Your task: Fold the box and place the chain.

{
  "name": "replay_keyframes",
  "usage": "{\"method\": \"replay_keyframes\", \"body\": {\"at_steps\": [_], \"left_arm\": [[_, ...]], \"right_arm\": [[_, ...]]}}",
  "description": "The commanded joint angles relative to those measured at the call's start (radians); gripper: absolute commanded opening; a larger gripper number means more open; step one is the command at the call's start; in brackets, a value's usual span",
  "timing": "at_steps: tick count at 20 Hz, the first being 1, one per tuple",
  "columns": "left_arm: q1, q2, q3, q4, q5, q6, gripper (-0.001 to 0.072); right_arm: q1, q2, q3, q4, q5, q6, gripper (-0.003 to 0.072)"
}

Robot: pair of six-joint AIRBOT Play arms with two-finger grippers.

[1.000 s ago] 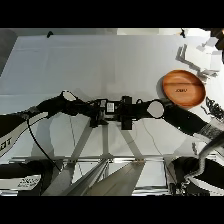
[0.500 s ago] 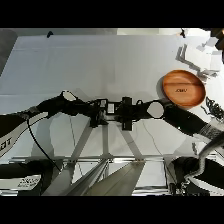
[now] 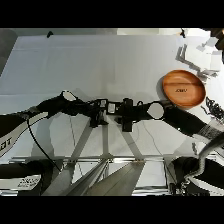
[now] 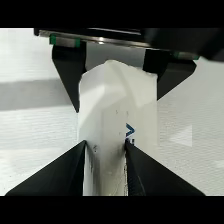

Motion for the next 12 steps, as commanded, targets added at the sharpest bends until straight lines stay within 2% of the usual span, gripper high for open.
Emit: {"method": "replay_keyframes", "body": {"at_steps": [1,12], "left_arm": [[0.000,0.001,0.000,0.000,0.000,0.000,0.0345],[0.000,0.001,0.000,0.000,0.000,0.000,0.0345]], "right_arm": [[0.001,0.001,-0.002,0.000,-0.070,0.003,0.0214],[0.048,0.011,-0.003,-0.007,-0.090,0.003,0.0214]]}}
